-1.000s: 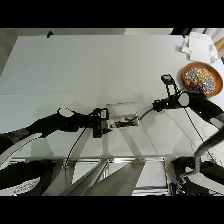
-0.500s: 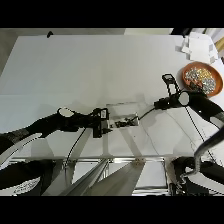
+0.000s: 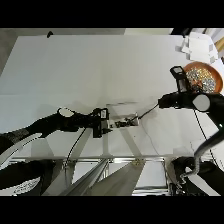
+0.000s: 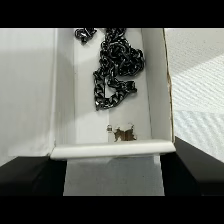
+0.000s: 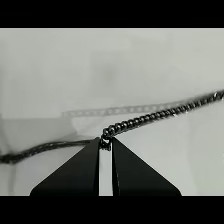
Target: Fold the box and place the chain.
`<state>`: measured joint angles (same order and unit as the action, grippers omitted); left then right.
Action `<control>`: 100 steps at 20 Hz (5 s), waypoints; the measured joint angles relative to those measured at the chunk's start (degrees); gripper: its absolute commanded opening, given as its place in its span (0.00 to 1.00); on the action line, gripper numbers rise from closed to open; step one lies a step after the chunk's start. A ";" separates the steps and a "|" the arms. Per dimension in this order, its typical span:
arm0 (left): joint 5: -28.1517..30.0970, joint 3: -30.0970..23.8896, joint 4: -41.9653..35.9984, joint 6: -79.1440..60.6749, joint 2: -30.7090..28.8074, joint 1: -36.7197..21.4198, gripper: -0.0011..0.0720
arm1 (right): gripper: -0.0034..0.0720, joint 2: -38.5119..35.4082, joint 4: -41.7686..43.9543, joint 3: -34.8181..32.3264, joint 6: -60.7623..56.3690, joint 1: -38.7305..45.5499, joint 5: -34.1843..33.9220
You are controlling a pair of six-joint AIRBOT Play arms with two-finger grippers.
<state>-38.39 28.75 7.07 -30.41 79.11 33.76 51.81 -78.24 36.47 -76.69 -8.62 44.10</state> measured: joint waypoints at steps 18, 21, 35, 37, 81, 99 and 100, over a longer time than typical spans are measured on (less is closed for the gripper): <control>0.00 0.00 0.00 0.00 0.00 0.00 0.16 | 0.06 -26.58 48.98 -0.04 15.98 0.00 12.76; 0.00 0.00 0.00 0.02 0.00 0.00 0.16 | 0.06 -26.62 53.68 -0.04 18.16 0.00 13.14; 0.00 0.00 0.00 0.00 0.00 0.00 0.16 | 0.06 -0.20 47.23 -0.04 30.49 -12.79 12.09; 0.00 0.00 0.00 0.02 0.00 0.00 0.16 | 0.06 4.68 45.66 -0.04 31.54 -14.97 10.36; 0.00 0.00 0.00 0.02 0.00 0.00 0.16 | 0.55 15.02 -4.94 1.20 -3.67 5.35 -2.89; 0.00 0.00 0.00 0.02 0.00 0.00 0.16 | 0.09 20.13 -6.27 1.25 -5.81 4.46 -4.11; 0.00 0.00 0.00 0.02 0.00 0.00 0.16 | 0.06 20.13 -6.23 1.25 -5.81 4.46 -4.11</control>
<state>-38.39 28.75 7.07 -30.39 79.11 33.76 71.94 -84.47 37.71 -82.50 -4.16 39.99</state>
